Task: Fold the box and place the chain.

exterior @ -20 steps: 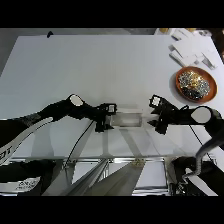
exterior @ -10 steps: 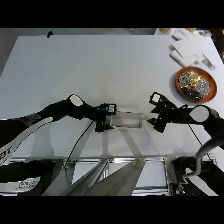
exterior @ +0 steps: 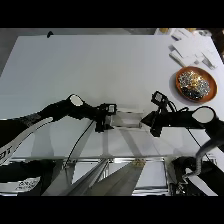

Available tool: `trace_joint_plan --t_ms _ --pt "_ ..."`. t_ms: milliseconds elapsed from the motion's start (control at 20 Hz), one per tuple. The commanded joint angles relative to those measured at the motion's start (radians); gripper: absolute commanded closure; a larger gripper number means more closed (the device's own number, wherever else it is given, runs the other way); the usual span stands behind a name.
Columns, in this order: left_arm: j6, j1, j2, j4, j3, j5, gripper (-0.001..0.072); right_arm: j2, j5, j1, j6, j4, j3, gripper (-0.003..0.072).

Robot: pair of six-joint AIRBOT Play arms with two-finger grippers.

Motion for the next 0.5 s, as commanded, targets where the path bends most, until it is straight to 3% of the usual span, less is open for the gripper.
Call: trace_joint_plan --t_ms 0,450 --pt "0.000 0.000 0.000 0.000 0.000 0.000 0.0559 -0.098 -0.031 0.000 -0.030 0.060 -0.007 0.0648" --pt "0.000 0.000 0.000 0.000 0.000 0.000 0.0559 -0.156 -0.071 0.000 -0.022 0.051 -0.007 0.0645"
